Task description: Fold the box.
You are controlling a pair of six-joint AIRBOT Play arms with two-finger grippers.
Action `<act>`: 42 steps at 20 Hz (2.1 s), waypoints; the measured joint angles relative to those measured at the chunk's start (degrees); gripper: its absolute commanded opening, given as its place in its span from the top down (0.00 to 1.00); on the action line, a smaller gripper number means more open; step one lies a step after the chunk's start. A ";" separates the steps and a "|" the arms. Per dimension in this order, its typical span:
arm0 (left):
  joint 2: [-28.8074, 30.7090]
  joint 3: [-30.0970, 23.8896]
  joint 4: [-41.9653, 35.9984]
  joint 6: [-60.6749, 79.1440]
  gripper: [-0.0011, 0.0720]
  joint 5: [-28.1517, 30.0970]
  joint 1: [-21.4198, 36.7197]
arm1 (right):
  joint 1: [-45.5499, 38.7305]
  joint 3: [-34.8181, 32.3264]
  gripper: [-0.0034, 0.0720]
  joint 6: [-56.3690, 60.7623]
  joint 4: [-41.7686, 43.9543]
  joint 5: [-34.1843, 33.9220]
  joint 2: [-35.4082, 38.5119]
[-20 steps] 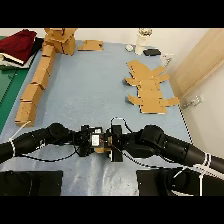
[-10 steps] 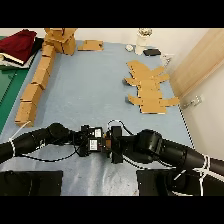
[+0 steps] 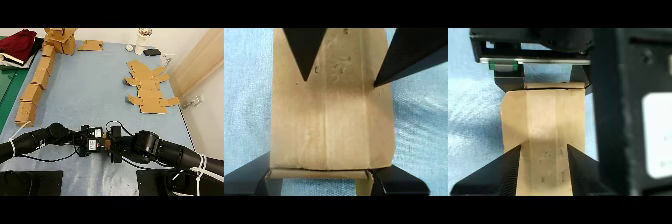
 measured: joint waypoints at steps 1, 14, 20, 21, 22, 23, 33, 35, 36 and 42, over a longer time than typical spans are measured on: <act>0.00 0.00 0.00 0.00 0.32 0.00 0.00 | 0.37 0.00 0.37 0.04 0.15 -0.07 -0.07; 0.00 0.00 -0.02 -0.04 0.32 0.00 0.00 | 2.29 0.00 0.58 4.85 -5.03 -0.24 -0.39; 0.00 0.00 -0.04 -0.04 0.32 0.00 0.00 | 4.68 0.00 0.74 7.13 -7.65 -0.83 0.17; 0.00 0.00 -0.04 -0.04 0.32 0.00 0.00 | 5.03 0.02 0.74 7.67 -8.15 -0.90 0.44; 0.00 0.00 -0.04 -0.04 0.32 0.00 0.00 | 5.20 0.07 0.74 8.07 -8.48 -0.94 0.79; 0.00 0.00 -0.04 -0.04 0.32 0.00 0.00 | 5.40 0.07 0.75 8.33 -8.79 -0.96 1.16; 0.00 0.00 -0.02 -0.02 0.32 0.00 0.00 | 5.81 0.94 0.82 9.70 -12.37 -1.27 3.89; 0.00 0.00 -0.04 -0.07 0.32 -0.02 0.00 | 5.84 1.07 0.82 9.86 -12.79 -1.33 3.45; 0.00 0.00 0.00 0.00 0.32 0.00 0.00 | 5.84 1.14 0.82 10.05 -12.83 -0.92 3.02; 0.00 0.00 0.00 0.00 0.32 -0.02 0.00 | 5.88 1.16 0.82 10.21 -9.99 -1.64 1.57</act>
